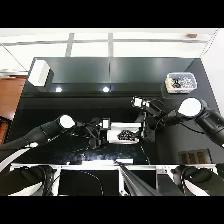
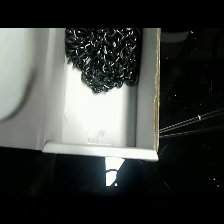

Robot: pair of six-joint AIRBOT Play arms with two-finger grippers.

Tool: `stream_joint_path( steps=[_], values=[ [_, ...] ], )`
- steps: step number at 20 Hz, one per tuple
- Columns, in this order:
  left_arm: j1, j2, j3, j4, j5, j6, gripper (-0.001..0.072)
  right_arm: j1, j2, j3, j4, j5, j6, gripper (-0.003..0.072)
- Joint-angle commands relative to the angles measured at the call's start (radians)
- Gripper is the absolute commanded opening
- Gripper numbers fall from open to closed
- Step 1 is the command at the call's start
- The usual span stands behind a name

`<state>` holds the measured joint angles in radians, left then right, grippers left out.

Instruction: Fold the box and place the chain.

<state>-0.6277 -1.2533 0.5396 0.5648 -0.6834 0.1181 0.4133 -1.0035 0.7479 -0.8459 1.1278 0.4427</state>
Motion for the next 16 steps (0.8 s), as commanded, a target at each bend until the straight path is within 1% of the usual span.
stream_joint_path(
  steps=[1,4,5,6,7,8,10,13,16],
  values=[
    [0.0,0.0,0.0,0.0,0.0,0.0,0.029,0.003,0.0,-0.017,0.016,-0.04,-0.021,0.0711],
    [0.0,0.0,0.0,0.0,0.0,0.0,0.029,-0.036,0.035,0.058,0.135,-0.032,0.079,0.0711],
    [0.0,0.0,0.0,0.0,0.0,0.0,0.029,-0.065,0.056,0.076,0.159,-0.026,0.101,0.0707],
    [0.0,0.0,0.0,0.0,0.0,0.0,0.029,-0.097,0.082,0.075,0.164,-0.012,0.109,0.0672],
    [0.0,0.0,0.0,0.0,0.0,0.0,0.029,-0.128,0.094,0.069,0.164,0.005,0.121,0.0672],
    [0.0,0.0,0.0,0.0,0.0,0.0,0.029,-0.158,0.095,0.053,0.175,0.005,0.134,0.0672],
    [0.0,0.0,0.0,0.0,0.0,0.0,0.029,-0.176,0.094,-0.026,0.184,-0.062,0.117,0.0672],
    [0.0,0.0,0.0,0.0,0.0,0.0,0.029,-0.142,0.094,-0.159,0.192,-0.131,0.057,0.0672],
    [0.0,0.0,0.0,0.0,0.0,0.0,0.029,-0.086,0.094,-0.2,0.174,-0.152,0.031,0.0672]
  ],
)
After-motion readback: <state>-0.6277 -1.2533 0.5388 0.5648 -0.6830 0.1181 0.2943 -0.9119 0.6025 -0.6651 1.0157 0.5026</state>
